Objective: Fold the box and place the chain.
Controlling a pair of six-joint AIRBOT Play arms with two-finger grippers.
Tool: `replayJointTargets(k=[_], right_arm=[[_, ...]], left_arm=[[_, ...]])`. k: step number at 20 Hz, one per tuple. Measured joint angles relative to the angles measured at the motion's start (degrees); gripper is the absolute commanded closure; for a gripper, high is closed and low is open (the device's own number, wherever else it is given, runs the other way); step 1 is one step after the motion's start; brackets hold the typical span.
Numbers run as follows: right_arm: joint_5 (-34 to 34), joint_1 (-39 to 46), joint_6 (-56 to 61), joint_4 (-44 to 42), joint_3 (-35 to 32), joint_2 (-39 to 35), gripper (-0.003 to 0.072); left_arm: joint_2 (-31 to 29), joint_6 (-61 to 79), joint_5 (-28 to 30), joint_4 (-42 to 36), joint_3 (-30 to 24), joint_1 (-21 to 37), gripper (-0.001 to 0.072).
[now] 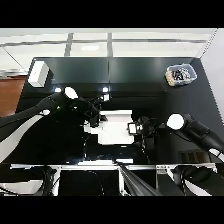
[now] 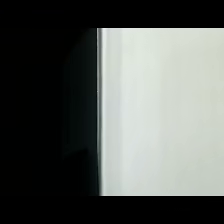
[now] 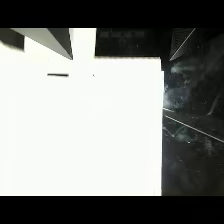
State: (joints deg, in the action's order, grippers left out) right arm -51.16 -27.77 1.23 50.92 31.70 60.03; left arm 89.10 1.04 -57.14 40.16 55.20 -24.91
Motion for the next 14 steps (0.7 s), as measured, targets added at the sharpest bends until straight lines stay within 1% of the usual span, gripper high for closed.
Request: replayJointTargets(k=[5,14], right_arm=[[1.73,-2.40,-2.89,-0.55,0.02,2.12,-0.0024],[3.98,-2.99,-7.10,-2.05,-0.02,5.64,-0.0019]], left_arm=[[0.00,0.00,-0.02,0.07,0.00,-0.02,0.0680],[0.02,0.00,-0.24,0.09,0.00,0.00,0.0680]])
